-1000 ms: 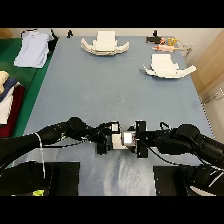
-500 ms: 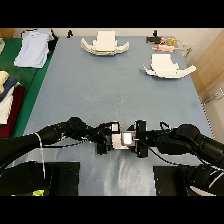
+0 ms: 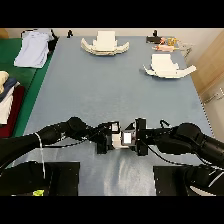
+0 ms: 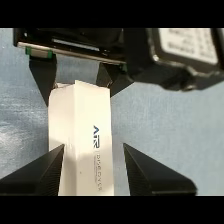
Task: Fold the box.
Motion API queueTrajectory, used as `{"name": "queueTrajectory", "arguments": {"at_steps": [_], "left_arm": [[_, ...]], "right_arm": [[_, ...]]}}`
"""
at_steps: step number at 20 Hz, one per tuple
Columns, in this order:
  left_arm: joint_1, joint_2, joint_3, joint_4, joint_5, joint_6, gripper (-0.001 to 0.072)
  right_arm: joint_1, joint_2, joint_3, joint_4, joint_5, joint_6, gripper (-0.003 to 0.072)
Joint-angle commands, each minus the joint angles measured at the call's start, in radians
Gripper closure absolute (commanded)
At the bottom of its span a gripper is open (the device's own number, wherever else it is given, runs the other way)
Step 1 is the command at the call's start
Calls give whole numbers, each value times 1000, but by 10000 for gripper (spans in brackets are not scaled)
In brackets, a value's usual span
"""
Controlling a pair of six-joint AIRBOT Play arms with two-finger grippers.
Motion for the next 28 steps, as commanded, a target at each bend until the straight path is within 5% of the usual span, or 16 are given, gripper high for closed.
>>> {"name": "queueTrajectory", "arguments": {"at_steps": [1, 24, 26, 28], "left_arm": [[-1, 0, 0, 1, -2, 1, 178], [-1, 0, 0, 1, -2, 1, 178], [-1, 0, 0, 1, -2, 1, 178], [-1, 0, 0, 1, -2, 1, 178]], "right_arm": [[0, 1, 11, -8, 6, 1, 133], [1, -11, 34, 69, -54, 2, 187], [1, -24, 32, 82, -66, 2, 357], [1, -36, 32, 95, -76, 2, 357]]}}
